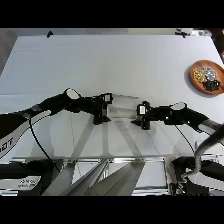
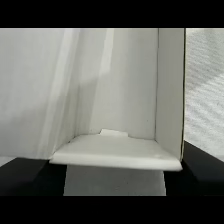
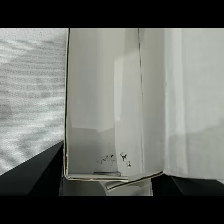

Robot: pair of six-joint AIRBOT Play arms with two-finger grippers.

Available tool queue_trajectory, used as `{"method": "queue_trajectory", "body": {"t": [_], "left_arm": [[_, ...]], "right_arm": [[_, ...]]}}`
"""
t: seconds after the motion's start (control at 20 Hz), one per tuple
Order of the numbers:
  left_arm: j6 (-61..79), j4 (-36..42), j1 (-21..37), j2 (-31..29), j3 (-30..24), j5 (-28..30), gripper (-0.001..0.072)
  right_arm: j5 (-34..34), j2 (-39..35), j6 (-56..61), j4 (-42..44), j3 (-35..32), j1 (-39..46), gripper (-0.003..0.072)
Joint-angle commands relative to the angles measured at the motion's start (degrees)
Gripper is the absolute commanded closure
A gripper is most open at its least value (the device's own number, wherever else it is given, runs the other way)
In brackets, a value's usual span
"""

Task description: Fold the box and place the chain.

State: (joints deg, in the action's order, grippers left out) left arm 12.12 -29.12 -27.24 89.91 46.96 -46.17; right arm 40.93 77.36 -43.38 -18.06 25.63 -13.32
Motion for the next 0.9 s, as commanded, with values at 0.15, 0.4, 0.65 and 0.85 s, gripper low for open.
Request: {"method": "queue_trajectory", "body": {"t": [0.15, 0.4, 0.65, 0.85], "left_arm": [[0.1, 0.0, 0.0, 0.0, 0.0, 1.0, 0.0199], [0.1, 0.0, 0.0, 0.0, 0.0, 0.9, 0.0201], [0.1, 0.0, 0.0, 0.0, 0.0, 0.9, 0.0201], [0.0, 0.9, 0.0, 0.0, 0.0, 0.9, 0.0198]], "right_arm": [[0.2, 0.0, -0.1, 0.1, 0.0, -0.1, 0.031], [0.0, -0.9, -0.1, 0.0, 0.0, 0.0, -0.0029], [-2.4, -6.9, 6.2, -4.9, 0.0, 0.0, -0.0026], [-4.8, -13.3, 18.3, -20.5, 0.0, 0.0, -0.0026]]}}
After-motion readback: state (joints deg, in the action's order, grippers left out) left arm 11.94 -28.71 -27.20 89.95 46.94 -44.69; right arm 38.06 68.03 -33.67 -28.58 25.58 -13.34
